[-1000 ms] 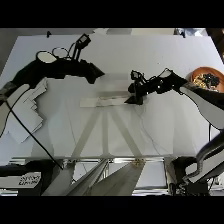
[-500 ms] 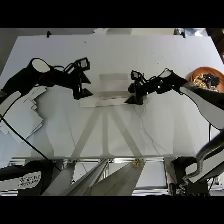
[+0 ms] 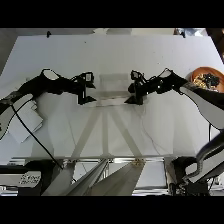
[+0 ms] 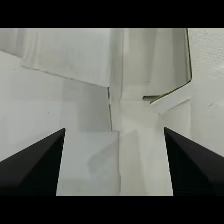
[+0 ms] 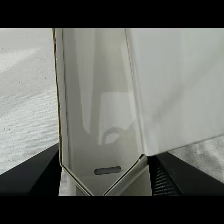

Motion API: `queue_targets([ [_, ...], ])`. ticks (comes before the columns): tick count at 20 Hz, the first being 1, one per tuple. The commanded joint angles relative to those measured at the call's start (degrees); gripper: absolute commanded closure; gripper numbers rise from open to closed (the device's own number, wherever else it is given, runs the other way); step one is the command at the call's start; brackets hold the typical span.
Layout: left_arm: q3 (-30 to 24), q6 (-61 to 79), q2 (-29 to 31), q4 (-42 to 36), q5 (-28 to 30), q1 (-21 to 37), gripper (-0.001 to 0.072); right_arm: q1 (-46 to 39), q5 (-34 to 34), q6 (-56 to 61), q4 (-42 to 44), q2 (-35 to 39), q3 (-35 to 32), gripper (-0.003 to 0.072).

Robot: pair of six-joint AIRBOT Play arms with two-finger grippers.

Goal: Fold the box and place the chain.

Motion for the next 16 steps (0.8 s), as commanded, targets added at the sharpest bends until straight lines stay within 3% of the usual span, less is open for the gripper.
queue_targets([
  [1, -0.1, 2.4, -1.8, -1.1, -1.7, -0.9, 0.0096, 0.0, 0.0, 0.0, 0.0, 0.0, 0.1, 0.0228],
  [5, -0.1, 2.4, -1.9, -0.7, -2.8, -1.5, 0.0198, 0.0, 0.0, 0.0, 0.0, 0.0, 0.1, 0.0228],
  [16, -0.1, 2.4, -1.9, 0.9, -2.8, -2.3, 0.0214, 0.0, 0.0, 0.0, 0.0, 0.0, 0.1, 0.0228],
])
